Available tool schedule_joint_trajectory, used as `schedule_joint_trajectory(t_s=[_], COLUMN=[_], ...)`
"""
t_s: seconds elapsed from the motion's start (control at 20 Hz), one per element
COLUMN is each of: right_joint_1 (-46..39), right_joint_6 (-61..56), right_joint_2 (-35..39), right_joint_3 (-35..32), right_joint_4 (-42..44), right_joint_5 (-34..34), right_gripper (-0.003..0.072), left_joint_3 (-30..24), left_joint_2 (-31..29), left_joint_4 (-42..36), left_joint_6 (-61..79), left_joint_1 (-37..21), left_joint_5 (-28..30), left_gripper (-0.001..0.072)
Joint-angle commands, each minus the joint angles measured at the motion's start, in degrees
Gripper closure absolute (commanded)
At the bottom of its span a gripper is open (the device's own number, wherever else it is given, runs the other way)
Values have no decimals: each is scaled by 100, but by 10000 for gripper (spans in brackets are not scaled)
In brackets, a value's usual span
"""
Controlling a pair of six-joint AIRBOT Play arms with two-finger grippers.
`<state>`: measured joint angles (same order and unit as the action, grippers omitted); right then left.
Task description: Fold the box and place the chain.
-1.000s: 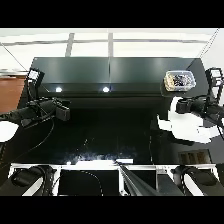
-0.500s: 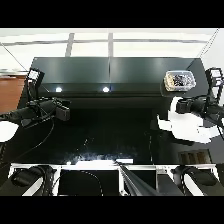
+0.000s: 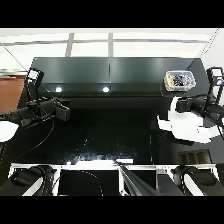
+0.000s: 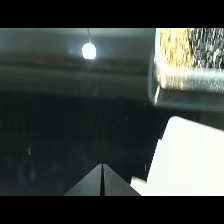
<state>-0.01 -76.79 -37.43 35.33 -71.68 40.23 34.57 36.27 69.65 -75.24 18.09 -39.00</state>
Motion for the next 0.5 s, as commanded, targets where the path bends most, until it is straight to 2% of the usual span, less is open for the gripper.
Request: schedule_joint_trajectory(t_s=[0.0, 0.1, 0.2, 0.25, 0.35, 0.45], right_joint_1=[-2, -160, -953, -1532, -2824, -4046], right_joint_6=[2, -50, -365, -610, -1029, -1060], right_joint_2=[-17, -125, -404, -605, -1088, -1655], right_joint_3=[0, 2, 149, 319, 778, 1202], right_joint_4=[243, -254, -444, -442, -442, -444], right_joint_5=[-1300, -2282, -2653, -2566, -1976, -870], right_gripper=[684, 682, 677, 677, 677, 676], left_joint_3=[-2, -2, -2, -2, -2, -2], left_joint_2=[94, 219, 341, 382, 435, 446], left_joint_4=[-2, -4, -7, -7, -7, -7], left_joint_6=[2, -2, -2, 0, 0, -2], left_joint_1=[2, 2, 4, 4, 2, 4], left_joint_5=[7, 50, 68, 68, 79, 133], left_gripper=[684, 684, 684, 683, 683, 681])
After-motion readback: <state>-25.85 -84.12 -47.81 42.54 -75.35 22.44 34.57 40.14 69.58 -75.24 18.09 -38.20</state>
